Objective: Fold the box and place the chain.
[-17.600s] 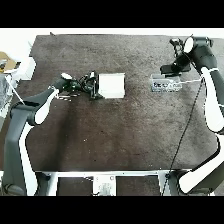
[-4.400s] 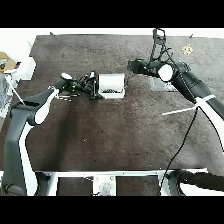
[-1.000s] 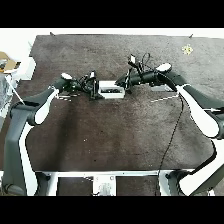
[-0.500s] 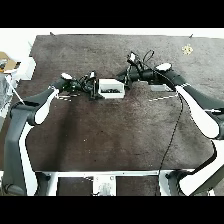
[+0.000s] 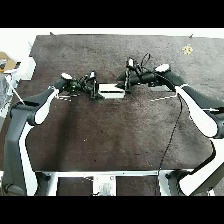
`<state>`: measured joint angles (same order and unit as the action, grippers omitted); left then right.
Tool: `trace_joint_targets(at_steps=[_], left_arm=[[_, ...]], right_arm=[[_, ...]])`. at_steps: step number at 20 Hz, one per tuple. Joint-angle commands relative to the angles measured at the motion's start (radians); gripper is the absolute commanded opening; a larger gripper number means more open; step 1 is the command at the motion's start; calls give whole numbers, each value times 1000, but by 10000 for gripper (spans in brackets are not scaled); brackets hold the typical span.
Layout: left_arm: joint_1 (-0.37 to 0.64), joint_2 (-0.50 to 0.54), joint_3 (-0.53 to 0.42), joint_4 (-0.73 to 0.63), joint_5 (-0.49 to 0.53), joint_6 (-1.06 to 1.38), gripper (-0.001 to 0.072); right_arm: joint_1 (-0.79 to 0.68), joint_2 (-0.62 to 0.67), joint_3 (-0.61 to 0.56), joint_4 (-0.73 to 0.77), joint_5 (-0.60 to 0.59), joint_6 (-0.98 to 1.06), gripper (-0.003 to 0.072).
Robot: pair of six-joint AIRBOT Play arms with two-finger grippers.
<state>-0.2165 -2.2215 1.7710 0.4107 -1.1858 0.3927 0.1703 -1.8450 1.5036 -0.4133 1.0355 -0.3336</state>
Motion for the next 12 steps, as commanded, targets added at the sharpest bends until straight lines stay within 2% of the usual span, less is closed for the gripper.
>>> trace_joint_targets(at_steps=[1,4,6,8,10,12], left_arm=[[0,0,0,0,0,0,276],[0,1,0,0,0,0,276],[0,0,0,0,0,0,275],[0,1,0,0,0,0,275],[0,0,0,0,0,0,275],[0,0,0,0,0,0,275]], right_arm=[[1,-32,1,-10,34,5,356],[3,-47,1,-9,39,4,355],[3,-46,3,-6,-4,4,293],[3,-46,6,-1,-49,4,287],[3,-46,24,-1,-48,5,207],[3,-46,44,2,-48,5,206]])
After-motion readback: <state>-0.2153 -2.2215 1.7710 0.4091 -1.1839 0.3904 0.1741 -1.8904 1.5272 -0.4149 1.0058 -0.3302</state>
